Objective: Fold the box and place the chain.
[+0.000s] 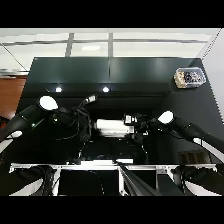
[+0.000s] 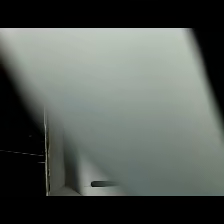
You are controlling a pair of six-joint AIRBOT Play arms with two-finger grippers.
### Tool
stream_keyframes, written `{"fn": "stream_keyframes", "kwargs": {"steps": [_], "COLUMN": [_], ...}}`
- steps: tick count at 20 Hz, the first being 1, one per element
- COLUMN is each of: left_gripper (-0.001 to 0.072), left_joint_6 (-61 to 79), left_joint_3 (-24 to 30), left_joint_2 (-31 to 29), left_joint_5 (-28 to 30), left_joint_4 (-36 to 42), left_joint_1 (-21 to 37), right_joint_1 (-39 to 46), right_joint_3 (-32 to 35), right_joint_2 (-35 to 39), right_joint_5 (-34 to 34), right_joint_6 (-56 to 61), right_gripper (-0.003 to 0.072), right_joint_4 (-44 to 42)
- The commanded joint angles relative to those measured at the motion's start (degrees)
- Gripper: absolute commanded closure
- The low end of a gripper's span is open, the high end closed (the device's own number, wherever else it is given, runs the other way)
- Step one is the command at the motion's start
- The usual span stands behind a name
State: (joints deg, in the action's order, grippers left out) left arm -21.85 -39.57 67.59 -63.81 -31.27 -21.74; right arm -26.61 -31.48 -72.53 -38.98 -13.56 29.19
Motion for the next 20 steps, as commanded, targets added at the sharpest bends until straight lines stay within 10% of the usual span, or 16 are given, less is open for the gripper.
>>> {"fn": "stream_keyframes", "kwargs": {"steps": [1, 9, 20], "left_gripper": [0.0683, 0.0684, 0.0683], "left_joint_6": [9.99, 13.22, 11.87], "left_joint_3": [1.66, 1.62, 1.11], "left_joint_2": [0.02, 8.52, 10.71], "left_joint_5": [20.26, 33.66, 21.29], "left_joint_4": [17.09, 12.52, 4.42], "left_joint_1": [-0.04, -2.91, -2.69], "right_joint_1": [-0.04, -0.07, -0.04], "right_joint_3": [-0.04, -0.04, -0.04], "right_joint_2": [-0.02, -0.02, -0.02], "right_joint_5": [0.00, 0.02, 0.02], "right_joint_6": [0.02, 0.02, 0.02], "right_gripper": [0.0198, 0.0198, 0.0198], "right_joint_4": [-0.02, 0.00, 0.02]}}
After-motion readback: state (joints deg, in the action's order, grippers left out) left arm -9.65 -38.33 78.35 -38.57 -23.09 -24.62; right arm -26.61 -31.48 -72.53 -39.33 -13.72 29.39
